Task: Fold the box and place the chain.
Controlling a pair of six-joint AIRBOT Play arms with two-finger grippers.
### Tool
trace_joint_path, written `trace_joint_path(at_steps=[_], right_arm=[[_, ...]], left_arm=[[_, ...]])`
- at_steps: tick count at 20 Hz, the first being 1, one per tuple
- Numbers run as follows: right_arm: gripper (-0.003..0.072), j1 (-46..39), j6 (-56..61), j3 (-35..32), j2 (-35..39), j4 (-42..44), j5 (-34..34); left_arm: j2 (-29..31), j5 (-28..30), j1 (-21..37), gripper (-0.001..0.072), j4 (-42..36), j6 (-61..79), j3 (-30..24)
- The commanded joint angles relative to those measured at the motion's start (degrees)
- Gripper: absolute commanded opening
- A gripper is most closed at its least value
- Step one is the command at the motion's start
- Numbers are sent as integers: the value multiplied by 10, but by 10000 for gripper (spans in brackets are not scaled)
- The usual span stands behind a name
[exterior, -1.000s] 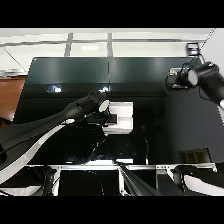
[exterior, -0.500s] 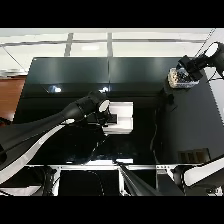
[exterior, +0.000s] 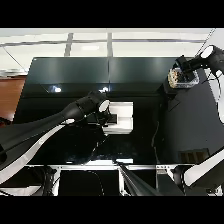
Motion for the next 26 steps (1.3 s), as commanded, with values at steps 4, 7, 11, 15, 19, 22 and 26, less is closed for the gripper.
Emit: trace_joint_path(at_steps=[4, 7, 11, 15, 19, 22, 26], right_arm=[[486, -1, 0, 2, -7, -1, 3], [487, 1, -1, 2, -16, -5, 4], [78, 8, -38, 2, -26, -3, -1], [14, 7, -133, 2, 12, -3, 15], [14, 7, -291, 2, 106, -3, 73], [13, 7, -331, 2, 207, -8, 56], [11, 7, -355, 3, 340, 10, 15]], left_arm=[[0, -2, 0, 26, 0, 0, 0], [0, -3, 0, 26, -2, 0, 0], [0, -4, 0, 26, -2, 0, 0], [0, -12, 0, 26, -2, 0, 0], [0, -14, 0, 26, -2, 0, 0], [0, -16, 0, 26, -2, 0, 0], [0, -16, 0, 26, -2, 0, 0]])
